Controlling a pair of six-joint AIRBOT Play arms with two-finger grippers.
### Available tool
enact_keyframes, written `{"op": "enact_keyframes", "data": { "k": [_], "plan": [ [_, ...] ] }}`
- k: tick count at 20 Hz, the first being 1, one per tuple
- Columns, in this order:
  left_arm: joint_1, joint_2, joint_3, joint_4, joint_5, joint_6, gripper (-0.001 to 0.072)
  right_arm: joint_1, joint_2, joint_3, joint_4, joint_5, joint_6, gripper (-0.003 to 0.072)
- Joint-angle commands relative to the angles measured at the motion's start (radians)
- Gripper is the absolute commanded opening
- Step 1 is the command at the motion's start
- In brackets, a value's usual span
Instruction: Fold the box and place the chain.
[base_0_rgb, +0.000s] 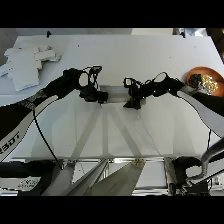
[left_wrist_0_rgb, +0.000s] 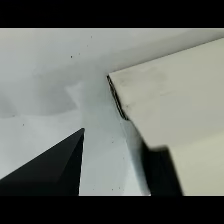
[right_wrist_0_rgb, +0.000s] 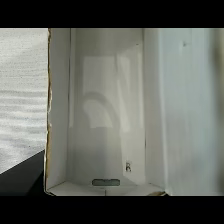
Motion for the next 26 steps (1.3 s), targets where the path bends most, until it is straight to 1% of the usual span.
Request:
{"op": "enact_keyframes", "data": {
  "k": [1, 2, 4, 8, 13, 15, 18, 22, 26],
  "plan": [
    [-0.019, 0.0, 0.03, 0.058, -0.047, -0.086, 0.0396, 0.001, 0.0, 0.0, 0.0, 0.0, 0.0, 0.0398],
    [-0.019, 0.0, 0.043, 0.059, -0.045, -0.114, 0.039, 0.001, 0.0, 0.0, 0.0, 0.0, 0.0, 0.0398],
    [-0.019, 0.0, 0.06, 0.059, -0.048, -0.174, 0.0348, 0.001, 0.0, 0.0, 0.0, 0.0, 0.0, 0.0398],
    [-0.039, -0.001, 0.063, 0.077, -0.065, -0.236, 0.0349, 0.001, 0.0, 0.0, 0.0, 0.0, 0.0, 0.0398],
    [-0.085, -0.005, 0.064, 0.099, 0.002, -0.263, 0.0351, 0.001, 0.0, 0.0, 0.0, 0.0, 0.0, 0.0398],
    [-0.093, -0.024, 0.072, 0.1, 0.002, -0.297, 0.0358, 0.001, 0.0, 0.0, 0.0, 0.0, 0.0, 0.0398],
    [-0.1, -0.055, 0.087, 0.103, -0.038, -0.298, 0.0358, 0.001, 0.0, 0.0, 0.0, 0.0, 0.0, 0.0398],
    [-0.101, -0.103, 0.156, 0.204, -0.174, -0.327, 0.0357, 0.001, 0.0, 0.0, 0.0, 0.0, 0.0, 0.0398],
    [-0.105, -0.115, 0.175, 0.217, -0.172, -0.347, 0.0343, 0.001, 0.0, 0.0, 0.0, 0.0, 0.0, 0.0398]
  ]
}}
